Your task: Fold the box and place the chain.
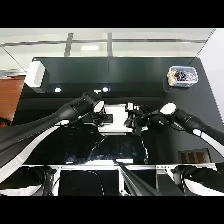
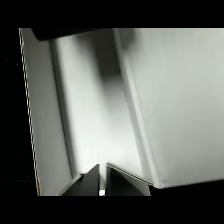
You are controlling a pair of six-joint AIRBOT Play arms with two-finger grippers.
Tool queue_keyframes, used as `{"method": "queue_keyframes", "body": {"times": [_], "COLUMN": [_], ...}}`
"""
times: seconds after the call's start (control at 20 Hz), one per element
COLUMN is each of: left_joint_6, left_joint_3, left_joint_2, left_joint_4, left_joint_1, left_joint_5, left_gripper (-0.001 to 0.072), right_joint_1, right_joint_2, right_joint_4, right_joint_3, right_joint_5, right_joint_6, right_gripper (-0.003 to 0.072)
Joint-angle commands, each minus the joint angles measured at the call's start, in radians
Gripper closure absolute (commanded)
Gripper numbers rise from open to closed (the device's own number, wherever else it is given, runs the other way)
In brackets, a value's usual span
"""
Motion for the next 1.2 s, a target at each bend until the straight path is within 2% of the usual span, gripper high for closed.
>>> {"method": "queue_keyframes", "body": {"times": [0.0,0.2,0.35,0.45,0.6,0.7,0.95,1.15], "left_joint_6": [0.0,0.0,0.0,0.0,0.0,0.0,0.0,0.0], "left_joint_3": [0.001,0.001,0.001,0.001,0.001,0.001,0.001,0.001], "left_joint_2": [0.0,0.0,0.0,0.0,0.0,0.0,0.0,0.0], "left_joint_4": [0.0,0.0,0.0,0.0,0.0,0.0,0.0,0.0], "left_joint_1": [0.001,0.001,0.001,0.001,0.001,0.001,0.001,0.001], "left_joint_5": [-0.001,-0.001,0.0,0.0,-0.001,-0.001,-0.001,-0.001], "left_gripper": [0.0682,0.0682,0.0683,0.0682,0.0683,0.0683,0.0683,0.0683], "right_joint_1": [-0.052,-0.234,-0.455,-0.607,-0.748,-0.765,-0.713,-0.528], "right_joint_2": [0.067,0.221,0.315,0.331,0.329,0.306,0.166,0.021], "right_joint_4": [-0.08,-0.313,-0.328,-0.329,-0.328,-0.333,-0.328,-0.292], "right_joint_3": [0.001,0.005,0.011,0.01,-0.024,-0.045,-0.045,-0.045], "right_joint_5": [0.087,0.333,0.48,0.5,0.328,0.296,0.367,0.397], "right_joint_6": [0.277,0.695,0.935,1.073,1.262,1.296,1.292,1.219], "right_gripper": [0.0675,0.0675,0.0675,0.0675,0.0675,0.0676,0.0675,0.0675]}}
